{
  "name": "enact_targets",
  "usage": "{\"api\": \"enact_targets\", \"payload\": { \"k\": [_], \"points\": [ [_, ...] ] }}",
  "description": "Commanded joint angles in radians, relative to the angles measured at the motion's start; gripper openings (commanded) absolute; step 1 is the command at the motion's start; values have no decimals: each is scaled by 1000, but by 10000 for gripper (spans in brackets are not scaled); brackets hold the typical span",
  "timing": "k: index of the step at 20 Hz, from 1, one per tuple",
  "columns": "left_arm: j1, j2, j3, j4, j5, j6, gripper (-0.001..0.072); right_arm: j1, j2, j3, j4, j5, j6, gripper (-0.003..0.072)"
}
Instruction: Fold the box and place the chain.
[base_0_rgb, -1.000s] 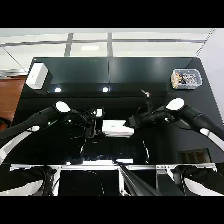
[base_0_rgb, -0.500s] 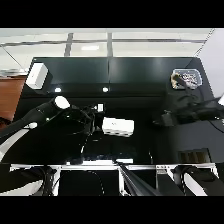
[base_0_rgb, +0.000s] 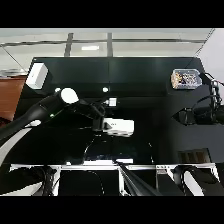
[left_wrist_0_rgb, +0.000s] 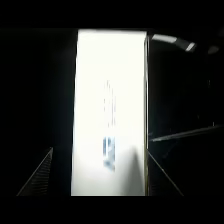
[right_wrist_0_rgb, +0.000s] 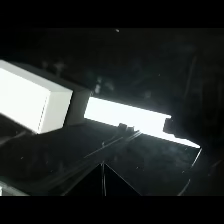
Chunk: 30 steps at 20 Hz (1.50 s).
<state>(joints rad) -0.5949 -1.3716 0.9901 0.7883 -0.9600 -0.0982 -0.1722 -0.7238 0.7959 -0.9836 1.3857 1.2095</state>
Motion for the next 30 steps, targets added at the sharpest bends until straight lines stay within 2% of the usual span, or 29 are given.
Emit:
{"api": "enact_targets", "payload": {
  "k": [1,5,12,17,20,30],
  "points": [
    [-80,-75,100,0,29,-79,720,-8,5,1,-9,-21,3,15],
    [-113,-144,142,0,37,-119,720,-8,5,1,-8,-31,2,15],
    [-111,-166,142,11,31,-162,719,-8,5,1,-10,-62,-10,15],
    [-115,-171,142,15,-56,-171,718,-8,5,1,-13,-65,-10,14],
    [-114,-171,142,16,-72,-171,718,-8,5,1,-13,-66,-10,15],
    [-164,-211,142,180,-48,-163,719,-8,4,1,-13,-70,-10,15]
  ]
}}
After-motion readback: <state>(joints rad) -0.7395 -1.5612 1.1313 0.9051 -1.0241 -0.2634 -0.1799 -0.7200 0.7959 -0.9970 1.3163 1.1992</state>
